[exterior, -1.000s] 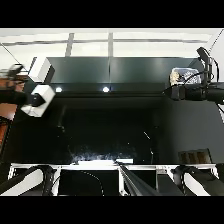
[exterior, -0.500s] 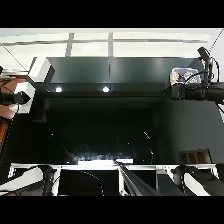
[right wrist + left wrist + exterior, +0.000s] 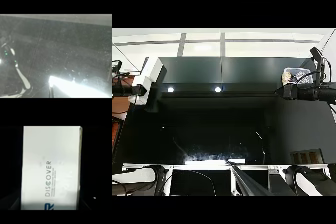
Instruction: Fold the box and place the chain.
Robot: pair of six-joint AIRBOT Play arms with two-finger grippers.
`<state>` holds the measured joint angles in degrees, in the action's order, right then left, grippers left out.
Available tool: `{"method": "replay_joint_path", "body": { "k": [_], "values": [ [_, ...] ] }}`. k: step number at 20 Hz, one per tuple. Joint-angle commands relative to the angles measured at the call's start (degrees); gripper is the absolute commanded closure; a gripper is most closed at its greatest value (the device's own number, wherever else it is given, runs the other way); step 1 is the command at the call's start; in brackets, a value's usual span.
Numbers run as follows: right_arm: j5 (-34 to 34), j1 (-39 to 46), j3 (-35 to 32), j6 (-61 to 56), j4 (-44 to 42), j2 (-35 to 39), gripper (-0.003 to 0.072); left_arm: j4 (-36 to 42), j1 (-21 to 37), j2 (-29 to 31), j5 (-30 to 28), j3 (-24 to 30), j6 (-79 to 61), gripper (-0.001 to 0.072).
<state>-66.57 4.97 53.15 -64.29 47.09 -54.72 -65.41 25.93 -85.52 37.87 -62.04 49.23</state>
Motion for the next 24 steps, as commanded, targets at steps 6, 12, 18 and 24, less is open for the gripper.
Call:
{"method": "replay_joint_path", "body": {
  "k": [6,12,18,24],
  "values": [
    [-0.7,0.0,-0.3,-0.5,0.0,0.0,0.0646,-1.7,-1.9,2.0,3.3,-4.5,5.5,-0.0002],
    [-1.0,0.0,-0.3,-0.5,0.1,0.2,0.0646,3.1,-3.1,18.4,17.2,-5.2,20.4,0.0558],
    [6.9,0.5,-6.8,-18.5,31.9,17.7,0.0646,3.8,-17.7,34.9,22.9,4.4,18.9,0.0684],
    [11.8,0.5,-20.8,-21.0,34.6,24.2,0.0647,-6.4,-32.4,46.9,11.9,24.1,33.8,0.0682]
  ]
}}
